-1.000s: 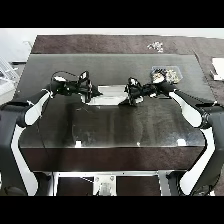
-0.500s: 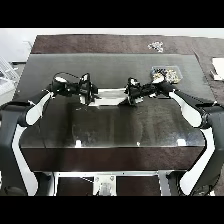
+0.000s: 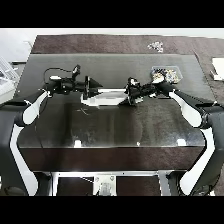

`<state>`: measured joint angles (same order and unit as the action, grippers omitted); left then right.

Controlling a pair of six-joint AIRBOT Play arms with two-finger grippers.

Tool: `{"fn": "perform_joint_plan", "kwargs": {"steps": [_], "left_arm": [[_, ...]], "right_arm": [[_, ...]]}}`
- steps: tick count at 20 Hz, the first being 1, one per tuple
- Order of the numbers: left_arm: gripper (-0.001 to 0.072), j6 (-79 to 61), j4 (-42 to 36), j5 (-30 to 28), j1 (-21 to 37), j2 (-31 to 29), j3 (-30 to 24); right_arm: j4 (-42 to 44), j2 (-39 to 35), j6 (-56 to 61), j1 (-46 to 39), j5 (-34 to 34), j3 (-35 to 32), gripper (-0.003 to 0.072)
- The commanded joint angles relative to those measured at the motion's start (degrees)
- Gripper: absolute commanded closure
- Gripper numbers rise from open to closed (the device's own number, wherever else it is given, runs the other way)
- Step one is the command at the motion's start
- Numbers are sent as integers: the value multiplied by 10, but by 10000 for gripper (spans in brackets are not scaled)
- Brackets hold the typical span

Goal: Fold the box and place the chain.

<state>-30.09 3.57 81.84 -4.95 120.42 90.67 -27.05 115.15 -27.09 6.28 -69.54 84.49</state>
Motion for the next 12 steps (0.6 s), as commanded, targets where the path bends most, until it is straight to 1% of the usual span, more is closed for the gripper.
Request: {"fn": "perform_joint_plan", "kwargs": {"steps": [1, 3, 6, 7, 8, 10, 11, 12], "left_arm": [[274, -5, -91, 93, 31, -1, 0], [275, -4, -129, 148, 45, -1, 2], [314, 2, -130, 219, 49, -2, 39], [478, 0, -123, 230, 49, -11, 49], [503, 0, -111, 224, 49, -29, 50], [592, 0, -81, 197, 49, -72, 50], [622, 0, -61, 178, 49, -96, 50], [690, 1, -40, 162, 49, -119, 50]], "right_arm": [[0, 0, 0, 0, 0, 0, 211], [0, 0, 0, 0, 0, 0, 211], [0, 0, 0, 0, 0, 0, 210], [0, 0, 0, 0, 0, 0, 211], [0, 0, 0, 0, 0, 0, 211], [0, 0, 0, 0, 0, 0, 211], [0, 0, 0, 0, 0, 0, 211], [0, 0, 0, 0, 0, 0, 211]]}}
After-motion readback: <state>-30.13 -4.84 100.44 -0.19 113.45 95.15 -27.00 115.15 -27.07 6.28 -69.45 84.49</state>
